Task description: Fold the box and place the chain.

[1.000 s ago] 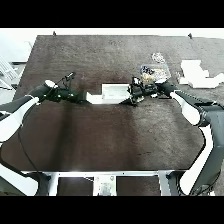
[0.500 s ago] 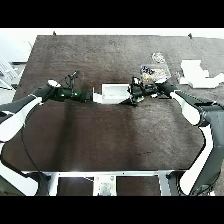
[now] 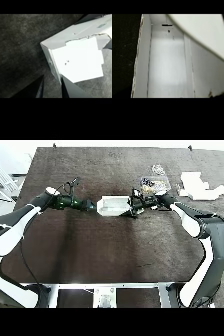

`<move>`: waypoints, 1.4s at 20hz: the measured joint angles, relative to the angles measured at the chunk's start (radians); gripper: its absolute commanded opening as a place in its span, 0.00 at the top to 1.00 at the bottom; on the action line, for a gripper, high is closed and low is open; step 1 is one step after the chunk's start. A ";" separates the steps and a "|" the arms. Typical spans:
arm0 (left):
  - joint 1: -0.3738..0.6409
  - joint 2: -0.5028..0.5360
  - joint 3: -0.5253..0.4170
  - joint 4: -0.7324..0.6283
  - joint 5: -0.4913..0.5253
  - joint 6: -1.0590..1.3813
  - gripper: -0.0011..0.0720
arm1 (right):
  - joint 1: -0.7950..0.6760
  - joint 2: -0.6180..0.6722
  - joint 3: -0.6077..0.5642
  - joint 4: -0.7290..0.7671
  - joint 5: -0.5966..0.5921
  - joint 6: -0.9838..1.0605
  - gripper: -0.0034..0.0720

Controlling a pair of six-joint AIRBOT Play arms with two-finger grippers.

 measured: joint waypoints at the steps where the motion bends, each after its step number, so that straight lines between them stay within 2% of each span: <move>1: -0.002 0.001 0.003 -0.003 -0.003 0.001 0.63 | 0.000 0.000 0.000 0.000 0.000 0.000 0.18; 8: -0.023 0.002 0.012 -0.014 0.005 0.010 0.62 | 0.000 0.000 0.000 0.000 0.000 0.000 0.18; 9: -0.026 0.002 0.012 -0.015 0.009 0.012 0.42 | 0.000 0.000 0.000 0.000 0.000 0.000 0.18; 10: -0.029 0.002 0.012 -0.018 0.010 0.012 0.37 | 0.000 0.000 0.000 0.000 0.000 0.000 0.18; 20: -0.057 0.002 0.022 -0.040 0.038 -0.022 0.37 | 0.000 0.000 0.000 0.000 0.000 0.000 0.18; 28: -0.093 0.002 0.058 0.045 0.061 -0.217 0.37 | 0.000 0.000 0.000 0.000 0.000 0.000 0.18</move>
